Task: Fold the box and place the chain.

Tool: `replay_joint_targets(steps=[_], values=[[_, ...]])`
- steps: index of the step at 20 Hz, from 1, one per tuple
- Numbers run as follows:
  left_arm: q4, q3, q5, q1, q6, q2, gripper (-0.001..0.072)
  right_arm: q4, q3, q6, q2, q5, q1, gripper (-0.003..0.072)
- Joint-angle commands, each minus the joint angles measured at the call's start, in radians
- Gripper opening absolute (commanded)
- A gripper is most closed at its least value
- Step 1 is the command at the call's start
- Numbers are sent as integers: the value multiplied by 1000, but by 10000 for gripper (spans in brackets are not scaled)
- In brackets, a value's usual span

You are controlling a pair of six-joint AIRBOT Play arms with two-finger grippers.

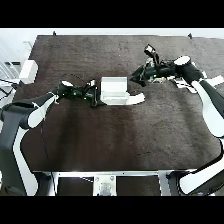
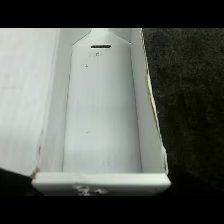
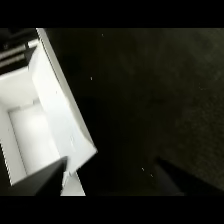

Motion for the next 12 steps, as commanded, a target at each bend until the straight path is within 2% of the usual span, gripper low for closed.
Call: replay_joint_targets(steps=[1, 5, 9, 10, 11, 12], values=[[0, 0, 2, 1, 0, 1, 279, -158, -19, -29, 34, 45, -15, 652], [0, 0, 2, 1, 0, 1, 279, -180, -103, -179, -8, 44, -6, 651], [0, 0, 2, 1, 0, 1, 280, -181, -110, -195, -56, 37, 31, 649], [0, 0, 2, 1, 0, 1, 279, -181, -110, -195, -64, 30, 42, 630], [0, 0, 2, 1, 0, 1, 279, -180, -111, -194, -69, 29, 50, 560], [0, 0, 2, 1, 0, 1, 279, -182, -111, -194, -74, 30, 58, 559]])
